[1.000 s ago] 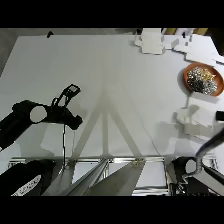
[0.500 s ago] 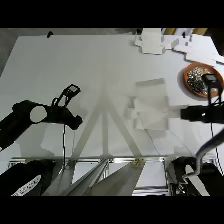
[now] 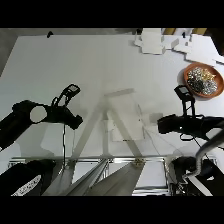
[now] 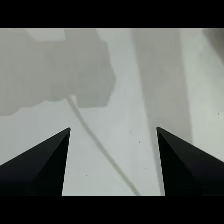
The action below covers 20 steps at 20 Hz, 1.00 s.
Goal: Fold the box and place the chain.
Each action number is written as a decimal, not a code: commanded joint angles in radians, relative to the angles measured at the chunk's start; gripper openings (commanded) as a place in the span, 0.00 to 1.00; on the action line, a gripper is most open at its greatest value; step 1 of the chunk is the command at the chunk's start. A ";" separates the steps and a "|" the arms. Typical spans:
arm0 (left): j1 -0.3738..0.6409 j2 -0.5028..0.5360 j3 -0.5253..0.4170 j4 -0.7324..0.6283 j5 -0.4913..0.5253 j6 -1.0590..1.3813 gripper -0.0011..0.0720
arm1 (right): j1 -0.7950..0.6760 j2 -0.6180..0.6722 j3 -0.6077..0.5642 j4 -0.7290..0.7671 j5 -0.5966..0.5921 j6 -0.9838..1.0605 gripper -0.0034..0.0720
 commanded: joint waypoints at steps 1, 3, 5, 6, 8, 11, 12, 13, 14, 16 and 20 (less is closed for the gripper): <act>-0.002 0.000 0.000 -0.094 0.093 0.007 0.83 | 0.061 -0.019 -0.009 0.007 -0.031 0.025 0.07; -0.002 -0.001 0.000 -0.202 0.163 0.017 0.83 | 0.060 -0.046 -0.009 0.008 -0.031 0.025 0.07; -0.002 -0.020 0.000 -0.365 0.175 0.169 0.96 | 0.060 -0.077 -0.009 0.012 -0.030 0.025 0.07; -0.002 -0.043 0.000 -0.451 0.176 0.255 0.96 | 0.060 -0.092 -0.009 0.014 -0.029 0.025 0.07; -0.002 -0.104 0.001 -0.612 0.174 0.435 0.96 | 0.060 -0.116 -0.009 0.014 -0.029 0.025 0.07; -0.001 -0.188 0.011 -0.776 0.178 0.603 0.97 | 0.060 -0.137 -0.009 0.014 -0.029 0.025 0.07; 0.002 -0.208 0.022 -0.794 0.177 0.619 0.97 | 0.060 -0.138 -0.009 0.014 -0.029 0.025 0.07; 0.008 -0.226 0.036 -0.800 0.169 0.620 0.97 | 0.060 -0.138 -0.009 0.015 -0.029 0.025 0.07; 0.018 -0.241 0.052 -0.800 0.152 0.622 0.97 | 0.060 -0.138 -0.009 0.015 -0.029 0.025 0.07; 0.035 -0.273 0.092 -0.801 0.094 0.621 0.97 | 0.060 -0.138 -0.009 0.014 -0.029 0.025 0.07; 0.039 -0.390 0.210 -0.800 -0.131 0.711 0.97 | 0.060 -0.138 -0.009 0.014 -0.029 0.024 0.07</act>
